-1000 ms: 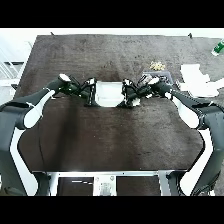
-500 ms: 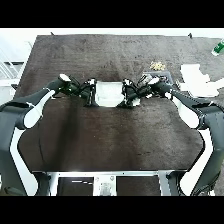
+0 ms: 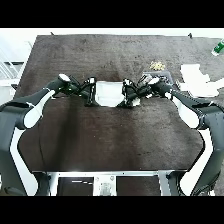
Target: Fold the box and place the chain.
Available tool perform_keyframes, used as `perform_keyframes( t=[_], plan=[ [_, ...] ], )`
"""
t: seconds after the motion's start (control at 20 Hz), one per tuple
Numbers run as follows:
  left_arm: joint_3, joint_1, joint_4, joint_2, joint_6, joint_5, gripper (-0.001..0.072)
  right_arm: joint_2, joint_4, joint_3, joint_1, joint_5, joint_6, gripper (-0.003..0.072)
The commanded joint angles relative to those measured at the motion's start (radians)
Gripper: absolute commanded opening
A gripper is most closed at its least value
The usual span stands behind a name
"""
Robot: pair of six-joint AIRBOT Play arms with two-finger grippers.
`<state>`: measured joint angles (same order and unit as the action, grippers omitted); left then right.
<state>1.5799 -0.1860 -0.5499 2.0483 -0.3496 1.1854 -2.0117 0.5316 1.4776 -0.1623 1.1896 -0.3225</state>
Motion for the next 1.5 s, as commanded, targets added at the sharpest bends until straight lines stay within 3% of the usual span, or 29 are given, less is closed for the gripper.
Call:
perform_keyframes(
  t=[0.0,0.4,0.5,1.45],
  plan=[
    [0.000,0.000,-0.031,0.000,0.000,0.000,0.0702,0.000,0.000,0.000,-0.001,0.000,0.000,0.0578],
    [0.000,-0.005,-0.020,0.000,0.000,-0.005,0.0700,0.000,0.000,0.000,-0.001,0.000,0.000,0.0578],
    [0.000,-0.005,-0.021,0.000,0.000,-0.006,0.0476,0.000,0.000,0.000,-0.001,0.000,0.000,0.0578],
    [0.000,-0.005,-0.017,0.000,0.002,-0.008,0.0479,0.000,0.000,0.000,0.000,0.000,0.000,0.0578]
  ],
)
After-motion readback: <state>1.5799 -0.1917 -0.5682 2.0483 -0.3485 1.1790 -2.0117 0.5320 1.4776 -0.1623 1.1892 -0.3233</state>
